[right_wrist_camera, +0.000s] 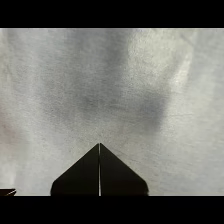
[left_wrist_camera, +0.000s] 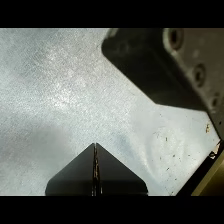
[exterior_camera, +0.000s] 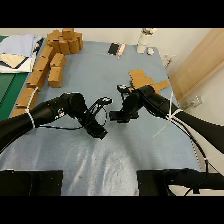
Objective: Fold the box.
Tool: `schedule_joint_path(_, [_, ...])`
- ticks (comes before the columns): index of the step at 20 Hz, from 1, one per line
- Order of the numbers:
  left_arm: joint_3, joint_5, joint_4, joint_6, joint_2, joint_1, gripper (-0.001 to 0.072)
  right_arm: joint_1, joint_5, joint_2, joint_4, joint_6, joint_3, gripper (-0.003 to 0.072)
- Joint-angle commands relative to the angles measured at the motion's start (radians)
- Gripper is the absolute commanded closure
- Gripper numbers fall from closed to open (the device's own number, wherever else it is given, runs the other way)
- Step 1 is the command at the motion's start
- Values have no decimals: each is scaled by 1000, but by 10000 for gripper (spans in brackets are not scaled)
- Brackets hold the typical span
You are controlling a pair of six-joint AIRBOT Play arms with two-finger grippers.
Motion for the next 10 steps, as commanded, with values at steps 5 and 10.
schedule_joint_path(5, [0, 132, -6, 118, -2, 0, 699, 0, 39, -3, -7, 13, -1, 683])
schedule_joint_path(10, [0, 128, -74, 111, -2, -4, 699, -182, -113, -3, -274, -93, 112, 648])
